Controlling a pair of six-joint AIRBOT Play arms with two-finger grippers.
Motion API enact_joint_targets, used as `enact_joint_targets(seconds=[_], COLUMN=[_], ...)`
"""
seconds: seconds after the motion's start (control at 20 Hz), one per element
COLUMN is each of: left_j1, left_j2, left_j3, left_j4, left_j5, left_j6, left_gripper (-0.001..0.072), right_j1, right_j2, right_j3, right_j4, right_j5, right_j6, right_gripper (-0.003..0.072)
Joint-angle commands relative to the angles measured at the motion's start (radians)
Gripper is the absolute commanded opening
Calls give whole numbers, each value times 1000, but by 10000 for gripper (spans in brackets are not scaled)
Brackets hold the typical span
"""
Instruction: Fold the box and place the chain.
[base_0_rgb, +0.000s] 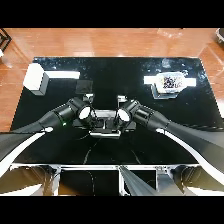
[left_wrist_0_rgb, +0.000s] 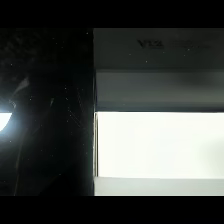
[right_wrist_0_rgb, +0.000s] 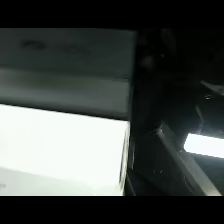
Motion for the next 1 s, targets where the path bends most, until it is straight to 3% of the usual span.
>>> enact_joint_targets(seconds=[0.0,0.45,0.5,0.6,0.75,0.8,0.85,0.9,0.95], left_j1=[0,0,0,0,0,0,0,0,0], left_j2=[0,0,0,0,0,0,0,0,0], left_j3=[0,0,0,0,0,0,0,0,0], left_j4=[1,0,0,0,0,0,0,0,0], left_j5=[-2,-2,-2,-2,-1,-1,-1,0,0], left_j6=[0,0,0,0,0,0,0,0,0], left_gripper=[22,22,22,22,22,22,22,22,22], right_j1=[0,0,2,10,12,12,12,12,11], right_j2=[8,-4,-5,-5,-5,-5,-5,-4,3], right_j3=[7,9,9,9,9,10,10,10,10], right_j4=[-20,-42,-42,-42,-42,-42,-40,-38,-46], right_j5=[-3,60,57,24,16,16,18,30,49], right_j6=[3,8,2,-2,-2,-2,-1,-1,-8], right_gripper=[316,293,127,21,21,33,198,424,518])
